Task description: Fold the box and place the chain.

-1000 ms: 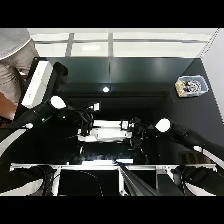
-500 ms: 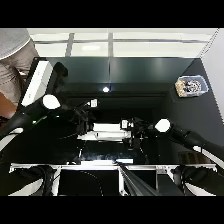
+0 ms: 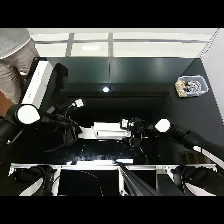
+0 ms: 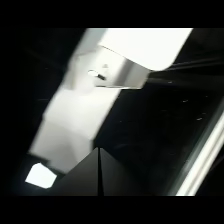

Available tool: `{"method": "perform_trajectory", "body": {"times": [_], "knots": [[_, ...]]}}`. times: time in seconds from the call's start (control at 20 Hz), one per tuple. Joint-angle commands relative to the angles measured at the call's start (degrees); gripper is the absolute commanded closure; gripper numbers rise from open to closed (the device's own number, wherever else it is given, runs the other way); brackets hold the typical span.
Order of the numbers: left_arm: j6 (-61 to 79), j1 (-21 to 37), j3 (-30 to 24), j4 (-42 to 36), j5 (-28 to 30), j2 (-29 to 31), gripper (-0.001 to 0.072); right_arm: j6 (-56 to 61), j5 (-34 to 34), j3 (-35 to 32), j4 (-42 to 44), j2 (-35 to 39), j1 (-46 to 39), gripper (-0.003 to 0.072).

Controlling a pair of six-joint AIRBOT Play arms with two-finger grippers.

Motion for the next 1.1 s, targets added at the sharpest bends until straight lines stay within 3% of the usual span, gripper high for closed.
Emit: {"method": "perform_trajectory", "body": {"times": [0.0, 0.15, 0.3, 0.45, 0.65, 0.8, 1.05], "knots": [[2.8, 0.02, -7.06, -17.09, 0.59, 1.57, 0.0685, 0.02, 0.0, 0.02, 0.02, 0.02, 0.02, 0.0194], [10.08, -0.11, -11.06, -30.62, 9.35, 1.44, 0.0684, 0.02, -0.02, 0.02, 0.02, 0.02, 0.04, 0.0194], [11.91, -1.6, -11.19, -34.97, 20.59, -1.33, 0.0684, 0.02, 0.0, 0.02, 0.02, 0.02, 0.02, 0.0194], [17.55, -4.11, -9.38, -39.85, 25.55, -6.78, 0.0684, 0.04, -0.02, 0.02, 0.02, 0.02, 0.02, 0.0194], [17.55, -5.42, -4.04, -39.78, 33.27, -14.32, 0.0684, 0.04, -0.02, 0.02, 0.04, 0.02, 0.04, 0.0194], [17.51, -5.42, -0.68, -36.33, 34.01, -19.63, 0.0685, 0.04, -0.02, 0.02, 0.04, 0.02, 0.02, 0.0194], [12.11, -5.44, 0.7, -25.4, 28.65, -24.28, 0.0685, 0.04, -0.02, 0.02, 0.04, 0.02, 0.02, 0.0194]]}}
